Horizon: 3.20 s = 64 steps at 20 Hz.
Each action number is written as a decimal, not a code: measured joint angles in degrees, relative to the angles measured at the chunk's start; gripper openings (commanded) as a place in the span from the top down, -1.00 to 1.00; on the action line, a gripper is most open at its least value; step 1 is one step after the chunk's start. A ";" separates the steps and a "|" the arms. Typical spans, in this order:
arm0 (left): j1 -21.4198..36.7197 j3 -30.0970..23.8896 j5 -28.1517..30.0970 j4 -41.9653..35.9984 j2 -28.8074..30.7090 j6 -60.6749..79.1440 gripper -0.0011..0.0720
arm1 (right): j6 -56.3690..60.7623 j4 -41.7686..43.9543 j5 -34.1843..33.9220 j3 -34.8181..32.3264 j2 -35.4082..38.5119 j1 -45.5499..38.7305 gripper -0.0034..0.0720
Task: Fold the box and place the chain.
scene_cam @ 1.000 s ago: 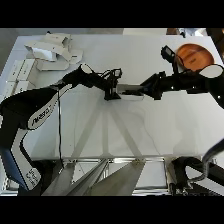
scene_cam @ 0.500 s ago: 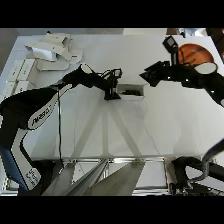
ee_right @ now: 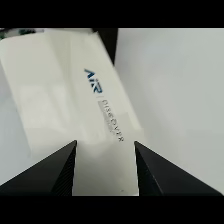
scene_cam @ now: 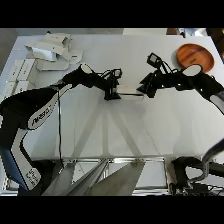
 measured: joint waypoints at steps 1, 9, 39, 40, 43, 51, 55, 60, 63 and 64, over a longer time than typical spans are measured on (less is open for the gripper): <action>0.00 0.00 0.02 0.00 0.00 0.00 -0.23 | -0.39 -0.87 1.18 0.00 -0.07 0.02 -0.18; 0.00 0.00 0.02 0.00 0.00 0.00 -0.23 | -6.21 -5.11 3.65 0.00 -0.15 0.70 -0.20; 0.00 0.00 0.20 -0.07 0.00 -0.17 -0.23 | -9.05 -12.85 -13.84 -6.21 4.42 7.65 -0.18; 0.00 0.00 0.20 -0.09 0.00 -0.17 -0.23 | -9.05 -12.83 -15.52 -6.32 4.42 7.67 -0.18; 0.02 0.02 0.48 -0.20 0.00 -0.22 -0.23 | -9.05 -12.79 -19.12 -6.49 4.44 7.69 -0.11; 0.00 0.02 -0.31 0.09 0.00 0.07 -0.23 | -9.05 -12.83 -23.08 -6.54 6.86 7.67 0.03; 0.00 0.02 -0.20 0.09 0.00 0.07 -0.23 | -9.07 -12.87 -20.28 -6.62 7.41 7.67 0.23; 0.00 0.02 -0.13 0.07 0.00 0.07 -0.23 | -9.07 -12.70 -17.14 -7.67 6.88 7.65 0.24; 0.00 0.02 -0.04 0.07 0.00 0.07 -0.23 | -9.07 -12.00 -16.72 -7.89 6.10 7.65 0.42; 0.02 0.02 -0.02 0.09 0.00 0.07 -0.23 | -9.07 -11.69 -16.72 -7.98 5.92 7.65 0.49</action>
